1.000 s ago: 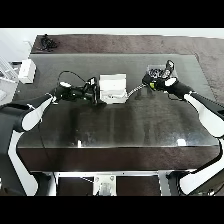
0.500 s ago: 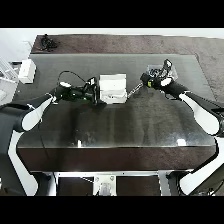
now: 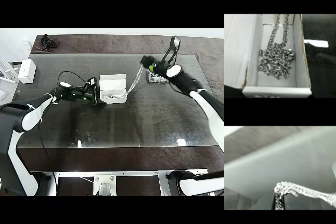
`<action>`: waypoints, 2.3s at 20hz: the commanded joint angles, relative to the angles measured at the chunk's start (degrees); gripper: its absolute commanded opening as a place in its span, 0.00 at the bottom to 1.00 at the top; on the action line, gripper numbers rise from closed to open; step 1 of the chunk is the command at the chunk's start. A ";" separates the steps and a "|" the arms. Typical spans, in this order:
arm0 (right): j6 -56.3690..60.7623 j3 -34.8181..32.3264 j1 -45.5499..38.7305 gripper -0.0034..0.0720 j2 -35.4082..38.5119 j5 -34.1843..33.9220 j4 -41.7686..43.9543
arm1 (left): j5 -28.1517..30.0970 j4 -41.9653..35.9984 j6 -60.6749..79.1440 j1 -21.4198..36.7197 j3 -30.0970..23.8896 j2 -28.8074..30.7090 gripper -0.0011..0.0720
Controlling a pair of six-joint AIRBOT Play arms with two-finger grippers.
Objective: Fold the box and place the chain.
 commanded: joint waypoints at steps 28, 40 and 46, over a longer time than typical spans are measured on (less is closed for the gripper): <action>-16.37 -8.44 19.76 0.05 19.54 0.11 0.17 | 0.00 0.00 0.00 0.07 0.02 0.04 0.65; -16.76 -15.54 19.54 0.05 3.65 2.64 -0.04 | 0.02 0.02 0.02 0.07 0.02 0.04 0.65; -16.76 -17.53 16.92 0.52 3.63 7.67 -2.64 | 0.02 0.02 0.00 0.07 0.02 0.04 0.65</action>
